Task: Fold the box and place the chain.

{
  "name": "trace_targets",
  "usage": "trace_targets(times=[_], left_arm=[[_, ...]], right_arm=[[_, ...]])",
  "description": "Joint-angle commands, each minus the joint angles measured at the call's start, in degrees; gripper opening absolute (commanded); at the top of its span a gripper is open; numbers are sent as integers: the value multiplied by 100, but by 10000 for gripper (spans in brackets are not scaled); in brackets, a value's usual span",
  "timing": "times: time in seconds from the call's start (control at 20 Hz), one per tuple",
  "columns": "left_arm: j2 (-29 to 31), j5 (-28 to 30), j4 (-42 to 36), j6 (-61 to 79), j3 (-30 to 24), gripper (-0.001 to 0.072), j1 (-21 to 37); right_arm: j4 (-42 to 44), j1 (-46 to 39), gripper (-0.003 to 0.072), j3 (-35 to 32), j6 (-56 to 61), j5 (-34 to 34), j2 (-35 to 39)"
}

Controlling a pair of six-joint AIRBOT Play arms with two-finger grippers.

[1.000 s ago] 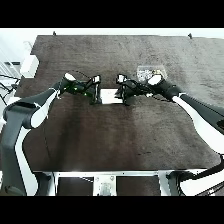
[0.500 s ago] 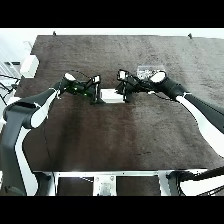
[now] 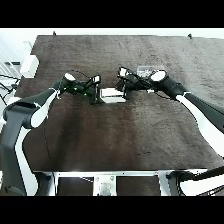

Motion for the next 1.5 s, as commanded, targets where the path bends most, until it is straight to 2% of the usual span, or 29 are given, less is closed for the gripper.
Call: trace_targets(times=[0.0, 0.5, 1.35, 1.45], left_arm=[[-2, -4, 2, 9, 0, 420, -4], [-2, -4, 2, 9, 0, 419, -4], [-4, -4, 2, 9, 0, 420, -4], [-4, -7, 2, 9, 0, 420, -4]], right_arm=[[17, 7, 160, 20, -7, 24, -7], [15, 39, 160, -7, -4, 31, -236], [61, -195, 160, 33, 87, 1687, -232], [55, -256, 160, 33, 238, 1711, -254]])
